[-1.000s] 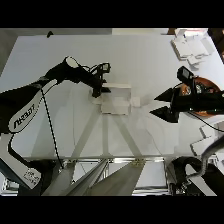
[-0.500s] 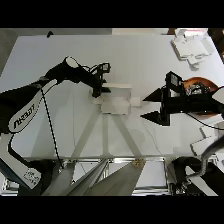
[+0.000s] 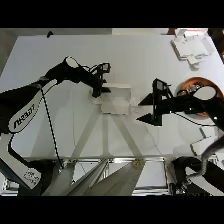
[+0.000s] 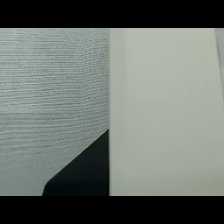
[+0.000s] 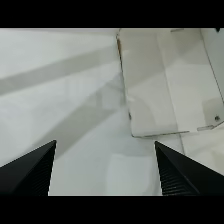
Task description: Fold the box and place the chain.
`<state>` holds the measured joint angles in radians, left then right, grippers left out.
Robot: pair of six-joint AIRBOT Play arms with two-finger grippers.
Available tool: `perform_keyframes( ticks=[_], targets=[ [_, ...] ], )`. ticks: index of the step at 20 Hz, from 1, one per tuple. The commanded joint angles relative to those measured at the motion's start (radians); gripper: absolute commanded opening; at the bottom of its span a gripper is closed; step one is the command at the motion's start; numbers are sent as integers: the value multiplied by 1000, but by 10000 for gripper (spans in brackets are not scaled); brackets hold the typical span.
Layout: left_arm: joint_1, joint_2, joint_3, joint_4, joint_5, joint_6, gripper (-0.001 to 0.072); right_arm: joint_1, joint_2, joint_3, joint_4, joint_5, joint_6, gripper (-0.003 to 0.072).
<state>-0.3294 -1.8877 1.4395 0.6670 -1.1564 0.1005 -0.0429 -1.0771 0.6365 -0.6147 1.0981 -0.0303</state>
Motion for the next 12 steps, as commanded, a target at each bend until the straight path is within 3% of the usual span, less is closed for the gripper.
perform_keyframes(
  ticks=[1, 4, 12],
  targets=[
    [0, -1, 0, 0, 0, 0, 18, 48, -83, -61, -3, -257, -165, 696],
    [0, -1, 0, 0, 0, 0, 18, 50, -159, -76, 1, -332, -271, 696],
    [0, -1, 0, 0, 0, 0, 18, 71, -308, -76, 328, -421, -565, 696]
  ],
)
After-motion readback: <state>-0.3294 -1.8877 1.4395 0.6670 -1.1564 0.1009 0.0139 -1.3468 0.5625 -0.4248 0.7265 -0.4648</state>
